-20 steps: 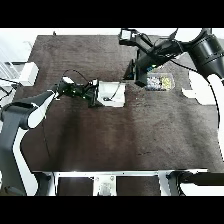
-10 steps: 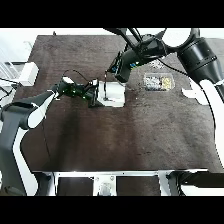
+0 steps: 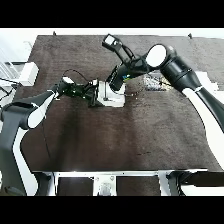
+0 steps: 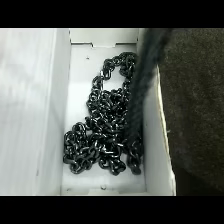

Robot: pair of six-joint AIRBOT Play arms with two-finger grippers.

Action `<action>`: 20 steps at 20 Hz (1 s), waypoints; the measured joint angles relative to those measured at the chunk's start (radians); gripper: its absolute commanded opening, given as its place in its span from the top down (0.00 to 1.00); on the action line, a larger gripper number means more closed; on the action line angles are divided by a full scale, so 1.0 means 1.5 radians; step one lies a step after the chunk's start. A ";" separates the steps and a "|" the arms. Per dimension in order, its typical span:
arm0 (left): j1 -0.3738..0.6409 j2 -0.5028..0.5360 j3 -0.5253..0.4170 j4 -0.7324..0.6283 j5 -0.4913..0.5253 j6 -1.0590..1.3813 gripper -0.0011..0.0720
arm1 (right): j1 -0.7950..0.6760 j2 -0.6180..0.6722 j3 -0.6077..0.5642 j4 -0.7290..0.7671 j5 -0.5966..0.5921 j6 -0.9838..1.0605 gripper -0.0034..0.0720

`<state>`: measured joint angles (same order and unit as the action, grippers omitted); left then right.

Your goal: Fold the box and place the chain.

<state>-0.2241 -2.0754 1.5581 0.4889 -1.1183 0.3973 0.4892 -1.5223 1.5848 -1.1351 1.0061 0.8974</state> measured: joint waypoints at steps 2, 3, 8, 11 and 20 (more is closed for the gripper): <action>0.000 0.000 0.000 0.000 0.000 0.000 0.58 | 0.000 -0.014 -0.036 0.000 -0.045 0.002 0.95; 0.000 0.000 0.000 0.000 0.000 0.000 0.58 | 0.000 -0.026 -0.050 0.000 -0.061 0.003 0.95; 0.000 0.000 0.000 0.000 0.000 0.000 0.58 | -0.012 -0.087 -0.086 -0.006 -0.104 0.005 0.36; 0.000 0.000 0.000 0.000 0.000 0.000 0.58 | -0.036 -0.098 -0.090 -0.012 -0.111 0.016 0.24; 0.000 0.000 0.000 0.000 0.000 0.000 0.58 | -0.170 -0.014 -0.146 -0.018 -0.060 0.159 0.24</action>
